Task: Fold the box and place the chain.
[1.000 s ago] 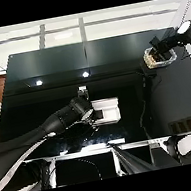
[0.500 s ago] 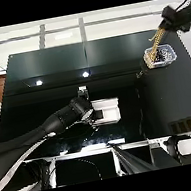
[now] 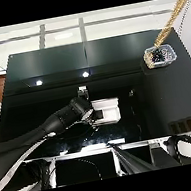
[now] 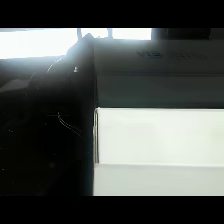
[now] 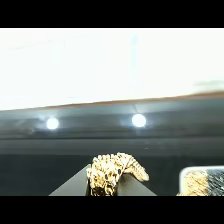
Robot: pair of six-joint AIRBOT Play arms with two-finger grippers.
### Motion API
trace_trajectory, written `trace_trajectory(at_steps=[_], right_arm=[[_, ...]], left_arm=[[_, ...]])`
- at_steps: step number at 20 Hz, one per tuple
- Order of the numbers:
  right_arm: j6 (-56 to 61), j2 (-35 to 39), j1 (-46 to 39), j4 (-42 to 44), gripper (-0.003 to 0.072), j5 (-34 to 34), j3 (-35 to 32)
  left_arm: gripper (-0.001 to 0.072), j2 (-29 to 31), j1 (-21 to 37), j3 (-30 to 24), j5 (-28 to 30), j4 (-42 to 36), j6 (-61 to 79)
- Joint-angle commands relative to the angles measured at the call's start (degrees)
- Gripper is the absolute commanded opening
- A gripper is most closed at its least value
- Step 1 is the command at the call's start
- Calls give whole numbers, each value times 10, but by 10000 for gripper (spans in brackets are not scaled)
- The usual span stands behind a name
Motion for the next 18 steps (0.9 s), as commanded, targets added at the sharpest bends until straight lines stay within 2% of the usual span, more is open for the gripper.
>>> trace_trajectory(at_steps=[1, 3, 8, 12, 18], right_arm=[[-30, 37, 6, 57, 37, 58, 27], [-31, 55, 23, 61, 37, 68, 19], [-54, 98, 111, 60, 37, 141, -6], [-109, 141, 188, 61, 37, 179, -103], [-123, 152, 256, 104, 37, 162, -233]], left_arm=[[32, 0, 0, 0, 0, 0, 0], [31, 0, 0, 0, 0, 0, 0], [32, 0, 0, 0, 0, 0, 0], [32, 0, 0, 0, 0, 0, 0], [32, 0, 0, 0, 0, 0, 0]])
